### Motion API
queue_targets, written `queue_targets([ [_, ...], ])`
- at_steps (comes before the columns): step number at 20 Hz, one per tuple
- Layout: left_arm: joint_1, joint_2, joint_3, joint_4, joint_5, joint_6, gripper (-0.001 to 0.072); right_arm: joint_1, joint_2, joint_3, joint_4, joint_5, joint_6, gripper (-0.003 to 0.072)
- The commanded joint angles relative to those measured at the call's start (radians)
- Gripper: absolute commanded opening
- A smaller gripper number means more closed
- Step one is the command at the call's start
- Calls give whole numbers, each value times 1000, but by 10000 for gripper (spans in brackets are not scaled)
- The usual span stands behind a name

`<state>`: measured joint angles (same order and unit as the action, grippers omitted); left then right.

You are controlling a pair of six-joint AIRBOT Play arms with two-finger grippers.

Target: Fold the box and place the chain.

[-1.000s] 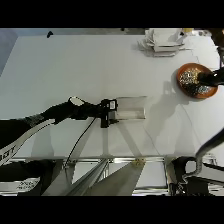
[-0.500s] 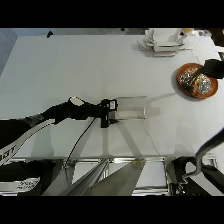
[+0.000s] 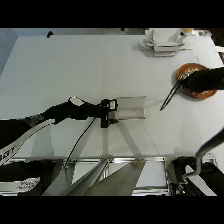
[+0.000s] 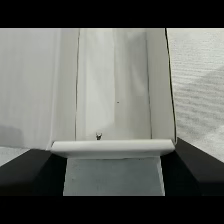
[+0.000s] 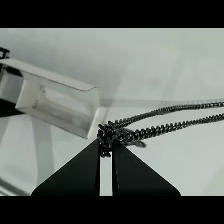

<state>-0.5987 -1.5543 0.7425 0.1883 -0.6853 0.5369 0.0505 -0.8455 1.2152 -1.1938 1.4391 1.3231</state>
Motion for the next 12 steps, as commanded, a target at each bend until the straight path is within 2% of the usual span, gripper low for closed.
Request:
queue_targets([
  [1,0,0,0,0,0,0,16,108,37,0,4,35,5,17],
  [5,0,0,0,0,0,0,16,174,37,0,81,31,8,17],
  [8,0,0,0,0,0,0,16,201,37,-13,85,0,8,17],
  [12,0,0,0,0,1,0,16,237,37,-103,153,-59,6,17],
])
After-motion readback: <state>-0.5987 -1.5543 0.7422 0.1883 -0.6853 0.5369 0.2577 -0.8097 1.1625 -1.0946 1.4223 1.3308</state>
